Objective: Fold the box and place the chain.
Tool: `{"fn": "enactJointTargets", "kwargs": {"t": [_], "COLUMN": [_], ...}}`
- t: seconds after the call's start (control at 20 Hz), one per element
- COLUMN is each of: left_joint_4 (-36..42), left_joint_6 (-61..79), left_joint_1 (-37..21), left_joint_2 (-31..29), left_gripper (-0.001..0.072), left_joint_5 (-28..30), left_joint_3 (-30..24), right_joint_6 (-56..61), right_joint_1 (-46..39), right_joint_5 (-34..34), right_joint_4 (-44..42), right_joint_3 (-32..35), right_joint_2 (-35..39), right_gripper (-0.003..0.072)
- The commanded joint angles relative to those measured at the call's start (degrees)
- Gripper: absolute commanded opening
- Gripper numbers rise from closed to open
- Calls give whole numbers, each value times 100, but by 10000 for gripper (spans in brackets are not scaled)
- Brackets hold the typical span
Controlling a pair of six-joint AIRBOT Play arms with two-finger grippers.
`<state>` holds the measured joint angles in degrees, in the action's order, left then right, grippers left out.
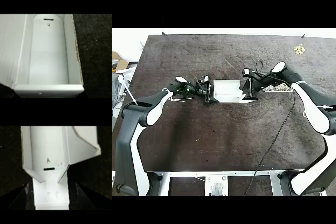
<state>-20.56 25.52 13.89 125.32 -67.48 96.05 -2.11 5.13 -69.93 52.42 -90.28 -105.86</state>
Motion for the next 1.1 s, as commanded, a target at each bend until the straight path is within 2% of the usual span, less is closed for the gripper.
{"fn": "enactJointTargets", "kwargs": {"t": [0.0,0.05,0.1,0.2,0.3,0.5,0.6,0.8,1.05], "left_joint_4": [0,2,0,2,0,2,2,2,2], "left_joint_6": [0,-2,0,0,0,0,0,0,0], "left_joint_1": [0,0,0,0,0,0,0,0,0], "left_joint_2": [4,4,4,4,4,4,4,4,4], "left_gripper": [354,354,354,354,354,354,354,354,354], "left_joint_5": [2,0,2,2,2,0,0,2,2], "left_joint_3": [0,2,0,0,0,2,2,2,2], "right_joint_6": [688,688,686,603,424,273,273,275,273], "right_joint_1": [-9,-9,-9,2,31,50,50,50,50], "right_joint_5": [-186,-321,-468,-476,-46,1344,1665,1716,1373], "right_joint_4": [101,-125,-555,-1357,-2052,-2616,-2614,-2444,-2044], "right_joint_3": [-4,-4,-2,0,0,0,0,0,2], "right_joint_2": [422,448,424,326,170,-94,-236,-542,-734], "right_gripper": [417,189,14,7,7,7,7,7,7]}}
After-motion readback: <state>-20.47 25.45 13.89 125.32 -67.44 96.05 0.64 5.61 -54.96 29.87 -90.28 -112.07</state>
